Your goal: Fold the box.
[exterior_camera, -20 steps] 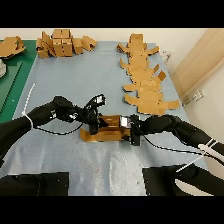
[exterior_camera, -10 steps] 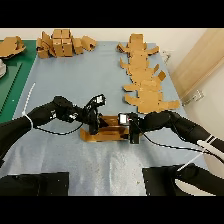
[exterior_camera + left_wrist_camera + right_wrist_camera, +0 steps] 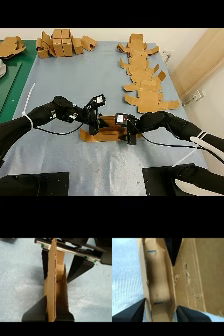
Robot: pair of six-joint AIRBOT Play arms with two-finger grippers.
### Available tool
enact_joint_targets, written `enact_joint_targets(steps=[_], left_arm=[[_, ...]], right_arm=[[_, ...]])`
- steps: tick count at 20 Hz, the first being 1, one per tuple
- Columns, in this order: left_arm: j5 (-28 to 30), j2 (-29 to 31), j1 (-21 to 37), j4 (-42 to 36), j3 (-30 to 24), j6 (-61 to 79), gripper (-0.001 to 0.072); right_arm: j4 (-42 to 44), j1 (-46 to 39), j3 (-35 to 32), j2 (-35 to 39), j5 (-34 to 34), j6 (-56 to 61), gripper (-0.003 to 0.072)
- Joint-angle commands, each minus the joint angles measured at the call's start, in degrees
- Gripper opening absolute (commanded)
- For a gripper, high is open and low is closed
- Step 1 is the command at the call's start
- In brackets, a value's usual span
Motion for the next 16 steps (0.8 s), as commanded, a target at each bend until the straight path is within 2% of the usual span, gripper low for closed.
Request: enact_joint_targets(steps=[1,6,10,16], left_arm=[[0.1,0.0,0.0,0.0,0.0,0.0,0.0013],[0.1,0.0,0.0,0.0,0.0,0.0,0.0012],[0.1,0.0,0.0,0.0,0.0,0.0,0.0013],[0.1,0.0,0.0,0.0,0.0,0.0,0.0013]], right_arm=[[0.1,-0.1,0.0,-0.8,0.9,0.0,0.0564],[0.2,0.0,0.0,-0.8,-0.8,0.0,0.0564],[0.2,-0.1,0.0,-0.1,-5.4,0.0,0.0565],[1.5,0.0,0.1,-0.2,-5.0,0.0,0.0565]])
